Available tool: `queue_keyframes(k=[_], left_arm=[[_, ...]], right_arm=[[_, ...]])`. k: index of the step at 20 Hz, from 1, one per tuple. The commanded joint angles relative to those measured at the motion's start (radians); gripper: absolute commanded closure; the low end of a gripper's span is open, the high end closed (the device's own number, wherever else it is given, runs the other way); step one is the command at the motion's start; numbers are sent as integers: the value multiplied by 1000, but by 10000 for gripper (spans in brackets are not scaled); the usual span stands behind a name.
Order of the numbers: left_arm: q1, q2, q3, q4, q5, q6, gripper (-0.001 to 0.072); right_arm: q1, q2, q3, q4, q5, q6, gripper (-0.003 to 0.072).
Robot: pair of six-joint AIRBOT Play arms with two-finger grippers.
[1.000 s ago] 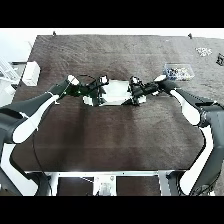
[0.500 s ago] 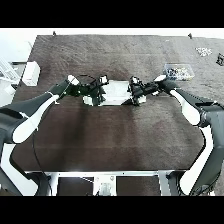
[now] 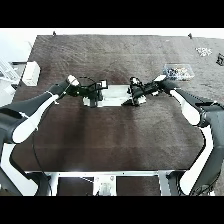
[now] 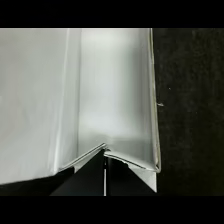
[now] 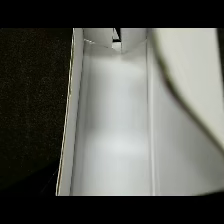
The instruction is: Fold the box and place the chain.
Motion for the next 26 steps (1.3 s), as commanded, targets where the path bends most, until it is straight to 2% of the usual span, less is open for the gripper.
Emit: queue_keyframes(k=[1,4,7,10,13,18,22,24,26], left_arm=[[19,0,0,20,-27,2,688],[93,4,0,-67,-79,6,688],[140,21,0,-146,-83,-4,689],[156,65,-1,-151,-93,-165,690],[182,154,-14,-117,-121,-415,692],[292,310,-149,-68,-139,-707,691],[377,317,-260,-69,-218,-893,690],[375,311,-299,-69,-216,-944,689],[366,291,-301,-77,-208,-945,689]], right_arm=[[0,0,0,2,-5,2,212],[0,0,0,2,-5,2,212],[0,0,0,2,-5,2,212],[0,0,0,2,-5,2,212],[0,0,0,2,-5,2,212],[0,0,0,2,-5,2,211],[0,0,0,2,-5,2,212],[0,0,0,2,-5,2,211],[0,0,0,2,-5,2,212]])
